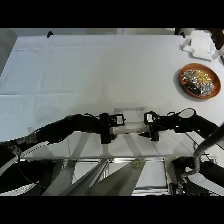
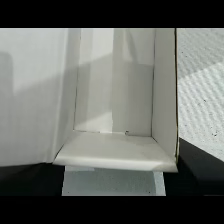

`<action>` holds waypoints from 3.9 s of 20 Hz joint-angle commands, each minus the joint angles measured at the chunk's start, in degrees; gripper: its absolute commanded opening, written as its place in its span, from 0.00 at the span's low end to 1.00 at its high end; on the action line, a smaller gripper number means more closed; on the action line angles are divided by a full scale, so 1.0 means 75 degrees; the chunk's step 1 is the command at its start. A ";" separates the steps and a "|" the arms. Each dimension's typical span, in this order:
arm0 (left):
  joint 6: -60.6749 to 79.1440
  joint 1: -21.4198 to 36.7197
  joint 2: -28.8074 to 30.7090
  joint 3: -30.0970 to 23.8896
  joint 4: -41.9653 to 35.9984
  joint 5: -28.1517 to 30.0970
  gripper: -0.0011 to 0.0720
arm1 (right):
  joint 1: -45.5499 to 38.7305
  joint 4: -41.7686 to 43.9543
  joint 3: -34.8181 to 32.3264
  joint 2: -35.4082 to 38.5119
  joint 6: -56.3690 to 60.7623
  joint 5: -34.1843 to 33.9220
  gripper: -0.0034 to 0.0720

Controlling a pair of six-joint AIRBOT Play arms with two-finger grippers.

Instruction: Fold the box and place the chain.

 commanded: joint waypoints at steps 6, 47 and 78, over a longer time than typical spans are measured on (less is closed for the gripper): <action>-0.0006 -0.0003 0.0003 -0.0006 -0.0003 0.0015 0.44 | 0.0006 -0.0280 0.0006 0.0003 0.0635 0.0044 0.97; -0.0006 -0.0003 0.0003 -0.0006 -0.0003 0.0015 0.44 | 0.0006 -0.0399 0.0006 0.1241 0.3351 -0.1084 0.07; -0.0006 -0.0003 0.0003 -0.0006 -0.0003 0.0015 0.44 | 0.0376 -0.3544 -0.0003 0.2757 0.3311 0.0385 0.41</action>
